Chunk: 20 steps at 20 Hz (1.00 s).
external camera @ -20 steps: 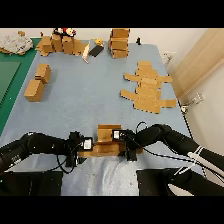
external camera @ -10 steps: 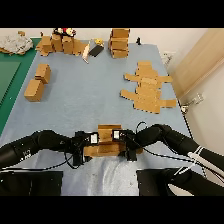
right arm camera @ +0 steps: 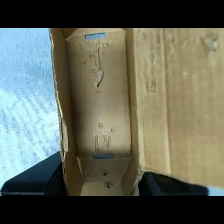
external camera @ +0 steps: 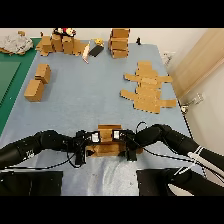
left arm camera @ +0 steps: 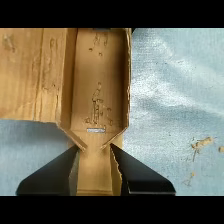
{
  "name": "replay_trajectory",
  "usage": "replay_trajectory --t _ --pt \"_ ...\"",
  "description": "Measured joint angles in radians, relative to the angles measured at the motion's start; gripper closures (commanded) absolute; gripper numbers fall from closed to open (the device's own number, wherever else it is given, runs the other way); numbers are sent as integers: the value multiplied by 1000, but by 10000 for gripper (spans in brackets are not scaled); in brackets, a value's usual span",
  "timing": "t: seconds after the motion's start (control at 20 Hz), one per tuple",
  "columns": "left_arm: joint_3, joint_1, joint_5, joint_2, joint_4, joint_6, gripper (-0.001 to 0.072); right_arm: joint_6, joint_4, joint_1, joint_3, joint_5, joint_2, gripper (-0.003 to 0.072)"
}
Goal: Fold the box.
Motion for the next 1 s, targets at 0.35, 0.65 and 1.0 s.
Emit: replay_trajectory --t 0.35,0.65,1.0 --pt "0 -16 58 -3 -33 26 430 0 0 0 0 0 0 189" --pt "2 -56 94 -3 -80 82 698 0 0 0 0 0 0 189" --pt "2 -68 135 -6 -105 103 696 0 0 0 0 0 0 189"
